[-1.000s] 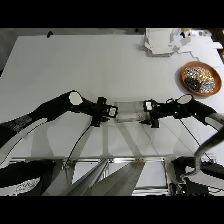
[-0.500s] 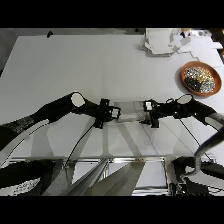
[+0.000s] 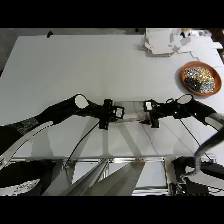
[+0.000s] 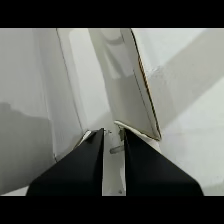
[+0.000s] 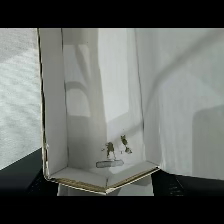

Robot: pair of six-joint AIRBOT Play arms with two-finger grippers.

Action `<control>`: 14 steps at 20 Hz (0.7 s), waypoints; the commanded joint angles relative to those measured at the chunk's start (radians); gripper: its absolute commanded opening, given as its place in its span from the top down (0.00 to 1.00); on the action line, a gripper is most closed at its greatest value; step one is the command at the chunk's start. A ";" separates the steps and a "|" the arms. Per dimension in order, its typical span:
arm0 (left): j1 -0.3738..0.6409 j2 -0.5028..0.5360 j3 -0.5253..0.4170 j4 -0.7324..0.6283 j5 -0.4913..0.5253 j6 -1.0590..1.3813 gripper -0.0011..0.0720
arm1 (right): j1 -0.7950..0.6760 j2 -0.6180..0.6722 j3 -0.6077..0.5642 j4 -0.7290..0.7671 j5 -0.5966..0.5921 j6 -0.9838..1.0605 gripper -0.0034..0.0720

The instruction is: Fold the box and place the chain.

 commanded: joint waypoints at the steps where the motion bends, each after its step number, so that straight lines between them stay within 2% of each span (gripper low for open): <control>1: -0.015 -0.011 0.000 -0.043 0.056 -0.005 0.76 | 0.000 0.000 0.001 0.000 0.000 0.000 0.35; 2: -0.019 -0.011 0.000 -0.045 0.074 -0.005 0.66 | 0.000 0.000 0.001 0.000 0.000 0.000 0.35; 3: -0.021 -0.012 0.000 -0.048 0.090 -0.006 0.48 | 0.000 0.000 0.001 0.000 0.000 0.000 0.35; 4: -0.024 -0.012 0.000 -0.048 0.105 -0.017 0.37 | 0.000 0.000 0.001 0.000 0.000 0.000 0.35; 9: -0.024 -0.008 0.000 -0.047 0.100 -0.103 0.35 | 0.000 0.000 0.001 0.000 0.000 0.000 0.35; 10: -0.024 0.003 0.000 -0.043 0.089 -0.131 0.40 | 0.000 0.000 0.001 0.000 0.000 0.000 0.35; 11: -0.021 0.025 0.000 -0.024 0.074 -0.184 0.56 | 0.000 0.000 0.001 0.000 0.000 0.000 0.35; 12: -0.016 0.053 0.000 0.006 0.060 -0.248 0.81 | 0.000 0.000 0.001 0.000 0.000 0.000 0.35; 13: -0.005 0.089 0.000 0.042 0.035 -0.317 0.98 | 0.000 0.000 0.001 0.000 0.000 0.000 0.35; 14: 0.010 0.123 0.000 0.076 0.014 -0.391 0.98 | 0.000 0.000 0.001 0.000 0.000 0.000 0.35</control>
